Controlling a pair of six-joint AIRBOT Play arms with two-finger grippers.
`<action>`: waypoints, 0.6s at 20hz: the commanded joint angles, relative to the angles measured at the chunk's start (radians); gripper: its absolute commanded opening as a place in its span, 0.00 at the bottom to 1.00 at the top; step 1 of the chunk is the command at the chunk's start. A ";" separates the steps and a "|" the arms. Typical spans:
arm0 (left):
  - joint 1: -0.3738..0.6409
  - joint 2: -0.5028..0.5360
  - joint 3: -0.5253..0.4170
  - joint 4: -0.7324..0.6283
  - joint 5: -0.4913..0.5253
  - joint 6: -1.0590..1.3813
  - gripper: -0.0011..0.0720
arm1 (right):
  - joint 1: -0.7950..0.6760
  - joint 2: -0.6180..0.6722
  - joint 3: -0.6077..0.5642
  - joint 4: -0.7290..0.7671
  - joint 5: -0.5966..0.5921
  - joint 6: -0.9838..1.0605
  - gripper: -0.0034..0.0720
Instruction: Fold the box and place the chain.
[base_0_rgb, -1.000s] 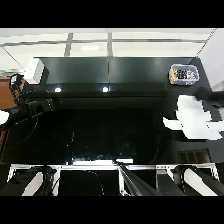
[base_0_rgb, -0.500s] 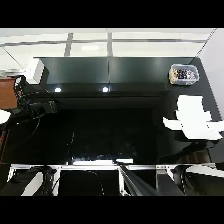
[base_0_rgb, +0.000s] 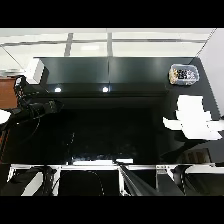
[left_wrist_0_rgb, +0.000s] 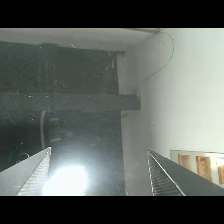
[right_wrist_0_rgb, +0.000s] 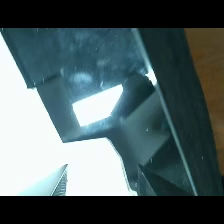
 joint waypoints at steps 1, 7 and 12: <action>0.001 -0.001 0.000 0.000 -0.002 0.000 0.98 | 0.016 0.011 0.004 -0.038 0.065 -0.024 0.32; 0.001 -0.001 0.000 0.001 -0.002 0.000 0.98 | 0.045 0.173 -0.115 0.229 0.068 -0.051 0.06; 0.001 -0.001 0.000 0.001 0.004 0.000 0.98 | 0.206 0.395 -0.405 0.441 -0.007 -0.114 0.06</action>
